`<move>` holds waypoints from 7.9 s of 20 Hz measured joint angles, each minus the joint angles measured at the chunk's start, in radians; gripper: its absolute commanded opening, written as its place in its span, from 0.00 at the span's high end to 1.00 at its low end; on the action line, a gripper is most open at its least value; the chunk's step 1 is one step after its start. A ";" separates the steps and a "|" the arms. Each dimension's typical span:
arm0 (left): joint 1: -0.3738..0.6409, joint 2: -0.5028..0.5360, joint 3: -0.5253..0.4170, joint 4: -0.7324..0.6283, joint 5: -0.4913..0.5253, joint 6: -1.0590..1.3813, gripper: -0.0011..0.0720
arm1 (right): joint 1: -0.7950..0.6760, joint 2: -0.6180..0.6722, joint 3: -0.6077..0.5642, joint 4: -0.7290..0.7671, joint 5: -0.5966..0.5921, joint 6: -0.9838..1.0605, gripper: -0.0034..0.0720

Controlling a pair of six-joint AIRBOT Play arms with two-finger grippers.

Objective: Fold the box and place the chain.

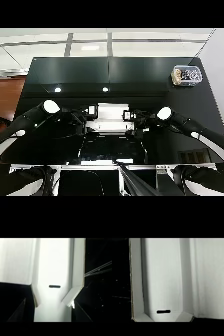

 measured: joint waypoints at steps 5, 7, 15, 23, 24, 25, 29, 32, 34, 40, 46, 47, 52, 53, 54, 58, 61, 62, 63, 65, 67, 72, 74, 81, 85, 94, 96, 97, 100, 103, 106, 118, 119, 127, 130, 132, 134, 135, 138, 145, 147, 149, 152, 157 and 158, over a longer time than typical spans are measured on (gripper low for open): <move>-0.020 -0.019 0.006 -0.042 -0.002 0.018 0.75 | 0.000 0.000 0.000 0.000 0.000 0.000 0.53; -0.035 -0.022 0.006 -0.051 0.024 0.018 0.75 | 0.000 0.000 0.000 0.000 0.000 0.000 0.53; -0.106 -0.074 0.007 -0.217 0.057 0.018 0.82 | 0.000 0.000 0.000 0.000 0.000 -0.001 0.53; -0.114 -0.082 0.007 -0.196 0.057 -0.059 0.83 | 0.000 0.000 0.000 0.000 0.000 -0.001 0.53; -0.114 -0.079 0.007 -0.188 0.060 -0.062 0.81 | 0.000 0.000 0.000 0.000 0.000 -0.001 0.53; -0.114 -0.075 0.007 -0.186 0.061 -0.068 0.60 | 0.000 0.000 0.000 0.000 0.000 0.000 0.53; -0.102 -0.035 0.010 -0.183 0.075 -0.085 0.95 | 0.000 0.000 0.000 0.000 0.000 0.001 0.53; -0.051 0.060 0.015 -0.147 0.067 -0.168 0.94 | 0.000 0.000 0.000 -0.001 0.000 -0.001 0.53; 0.005 0.145 0.016 -0.074 0.031 -0.270 0.94 | 0.000 0.000 0.000 0.000 -0.001 -0.001 0.53; 0.265 0.268 -0.035 0.177 -0.062 -0.841 0.94 | 0.000 0.000 0.000 0.000 0.000 0.000 0.53; 0.522 0.055 -0.117 -0.033 -0.227 -1.175 0.95 | 0.000 0.000 0.000 0.000 0.000 0.000 0.53; 0.533 0.013 -0.121 -0.074 -0.243 -1.175 0.95 | 0.000 0.000 0.000 0.000 0.000 0.000 0.53; 0.447 -0.141 -0.110 -0.191 -0.262 -1.153 0.95 | 0.000 0.000 0.000 0.000 0.000 0.000 0.53; 0.416 -0.156 -0.100 -0.201 -0.264 -1.132 0.95 | 0.000 0.000 0.000 0.000 0.000 0.000 0.53; 0.381 -0.168 -0.086 -0.211 -0.268 -1.103 0.95 | 0.000 0.000 0.000 0.000 0.000 0.000 0.53; 0.290 -0.191 -0.021 -0.228 -0.289 -1.029 0.87 | 0.000 0.000 0.000 0.000 0.000 0.000 0.53; 0.267 -0.197 0.022 -0.232 -0.319 -1.010 0.02 | 0.000 0.000 0.000 0.000 0.000 0.000 0.53; 0.264 -0.198 0.033 -0.232 -0.323 -1.007 0.02 | 0.000 0.000 0.000 0.000 0.000 0.000 0.53; 0.261 -0.198 0.042 -0.233 -0.334 -1.004 0.02 | 0.000 0.000 0.000 0.000 0.000 0.000 0.53; 0.253 -0.199 0.059 -0.240 -0.347 -1.004 0.02 | 0.000 0.000 0.000 0.000 0.000 0.000 0.53; 0.236 -0.199 0.074 -0.245 -0.357 -1.012 0.06 | 0.000 0.000 0.000 0.000 0.000 0.000 0.53; 0.162 -0.199 0.115 -0.247 -0.364 -1.060 0.43 | 0.000 0.000 0.000 0.000 0.000 0.000 0.53; 0.125 -0.199 0.143 -0.222 -0.350 -1.119 0.43 | 0.000 0.000 0.000 0.000 0.000 0.000 0.53; -0.034 -0.200 0.272 0.062 -0.301 -1.468 0.43 | 0.000 0.000 0.000 -0.001 0.000 -0.001 0.53; -0.115 -0.200 0.318 0.231 -0.261 -1.660 0.43 | 0.000 0.000 0.000 0.000 0.000 0.000 0.53; -0.252 -0.200 0.338 0.516 -0.181 -2.043 0.43 | 0.000 0.000 0.000 0.000 0.000 0.000 0.53; -0.285 -0.201 0.339 0.546 -0.166 -2.100 0.43 | 0.000 0.000 0.000 0.000 0.000 0.000 0.53; -0.298 -0.203 0.339 0.557 -0.161 -2.130 0.43 | 0.000 0.000 0.000 0.000 0.000 0.000 0.53; -0.327 -0.210 0.339 0.589 -0.152 -2.215 0.44 | 0.000 0.000 0.000 0.000 0.000 0.000 0.53; -0.346 -0.216 0.340 0.605 -0.151 -2.271 0.44 | 0.000 0.000 0.000 0.000 0.000 0.000 0.53; -0.361 -0.218 0.348 0.612 -0.153 -2.305 0.45 | 0.000 0.000 0.000 0.000 -0.001 0.000 0.53; -0.378 -0.236 0.380 0.662 -0.212 -2.363 0.95 | 0.000 0.000 0.000 0.000 -0.002 -0.002 0.53; -0.378 -0.238 0.383 0.668 -0.215 -2.366 0.95 | 0.000 0.000 0.000 0.001 -0.003 -0.001 0.53; -0.378 -0.242 0.401 0.655 -0.210 -2.372 0.48 | 0.000 0.000 0.000 0.001 -0.003 0.001 0.53; -0.378 -0.246 0.401 0.662 -0.219 -2.372 0.75 | 0.000 0.000 0.000 0.001 -0.002 0.000 0.53; -0.380 -0.248 0.402 0.678 -0.226 -2.368 0.95 | 0.000 0.000 0.000 0.000 -0.002 -0.002 0.53; -0.386 -0.248 0.402 0.686 -0.227 -2.373 0.95 | 0.000 0.000 0.000 0.000 -0.001 -0.002 0.53; -0.389 -0.249 0.402 0.687 -0.225 -2.373 0.95 | 0.000 0.000 0.000 0.000 -0.001 -0.002 0.53; -0.395 -0.249 0.402 0.694 -0.222 -2.372 0.95 | 0.000 0.000 0.000 0.000 0.000 0.002 0.13; -0.398 -0.250 0.402 0.694 -0.217 -2.365 0.95 | -0.004 0.080 -0.001 -0.090 0.058 0.078 0.13; -0.398 -0.249 0.402 0.693 -0.220 -2.370 0.95 | -0.008 0.111 0.000 -0.124 0.074 0.089 0.13; -0.398 -0.249 0.404 0.694 -0.226 -2.368 0.95 | -0.012 0.129 0.000 -0.149 0.081 0.097 0.13; -0.398 -0.248 0.411 0.697 -0.238 -2.364 0.95 | -0.021 0.142 0.000 -0.169 0.081 0.108 0.13; -0.398 -0.248 0.423 0.697 -0.241 -2.346 0.95 | -0.026 0.148 0.000 -0.167 0.082 0.125 0.13; -0.398 -0.248 0.424 0.699 -0.243 -2.346 0.95 | -0.026 0.148 0.000 -0.156 0.079 0.129 0.13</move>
